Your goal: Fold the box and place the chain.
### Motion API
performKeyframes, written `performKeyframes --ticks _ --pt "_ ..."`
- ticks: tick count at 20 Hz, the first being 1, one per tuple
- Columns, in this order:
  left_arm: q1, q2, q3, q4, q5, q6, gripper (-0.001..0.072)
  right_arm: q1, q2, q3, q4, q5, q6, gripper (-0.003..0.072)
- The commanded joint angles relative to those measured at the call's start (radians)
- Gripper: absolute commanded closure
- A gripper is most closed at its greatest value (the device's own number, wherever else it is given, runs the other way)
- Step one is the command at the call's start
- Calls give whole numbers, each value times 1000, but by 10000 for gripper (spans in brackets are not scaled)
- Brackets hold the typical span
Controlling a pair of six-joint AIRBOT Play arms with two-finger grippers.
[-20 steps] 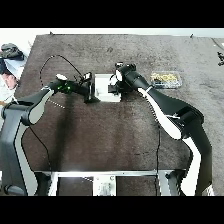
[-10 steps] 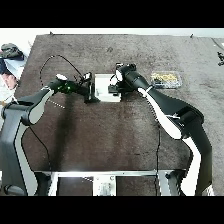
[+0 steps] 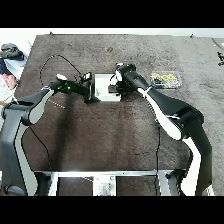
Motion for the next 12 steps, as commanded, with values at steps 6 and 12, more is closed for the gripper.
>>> performKeyframes --ticks 6,12 --pt "1 0 0 1 -1 1 361 2 2 0 -37 35 12 454" --pt "1 0 0 1 -1 1 361 3 4 1 -19 35 11 349"
